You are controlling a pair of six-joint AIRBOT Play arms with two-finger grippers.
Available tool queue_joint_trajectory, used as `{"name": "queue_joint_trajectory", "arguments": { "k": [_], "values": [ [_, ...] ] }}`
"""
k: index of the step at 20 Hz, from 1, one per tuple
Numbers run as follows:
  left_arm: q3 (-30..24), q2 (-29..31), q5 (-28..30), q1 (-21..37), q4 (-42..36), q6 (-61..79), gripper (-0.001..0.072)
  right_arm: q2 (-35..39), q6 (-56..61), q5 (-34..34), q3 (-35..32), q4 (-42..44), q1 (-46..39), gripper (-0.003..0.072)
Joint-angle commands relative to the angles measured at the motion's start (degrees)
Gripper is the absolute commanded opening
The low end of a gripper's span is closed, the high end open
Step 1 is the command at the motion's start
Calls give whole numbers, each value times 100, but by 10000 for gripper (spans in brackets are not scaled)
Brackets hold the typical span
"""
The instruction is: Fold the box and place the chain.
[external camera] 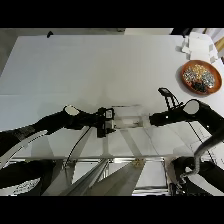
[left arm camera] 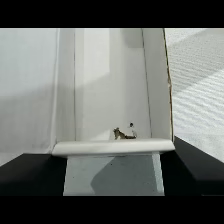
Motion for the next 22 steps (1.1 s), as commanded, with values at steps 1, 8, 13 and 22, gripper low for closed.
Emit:
{"name": "queue_joint_trajectory", "arguments": {
  "k": [1,8,13,22],
  "values": [
    [4,0,2,0,0,2,312,122,-205,35,4,273,-2,74],
    [4,0,2,0,0,2,312,525,-208,203,4,468,-2,120],
    [4,0,2,0,0,2,312,527,-376,313,4,789,0,200],
    [4,0,2,0,0,2,312,608,-378,365,4,874,0,201]
  ]
}}
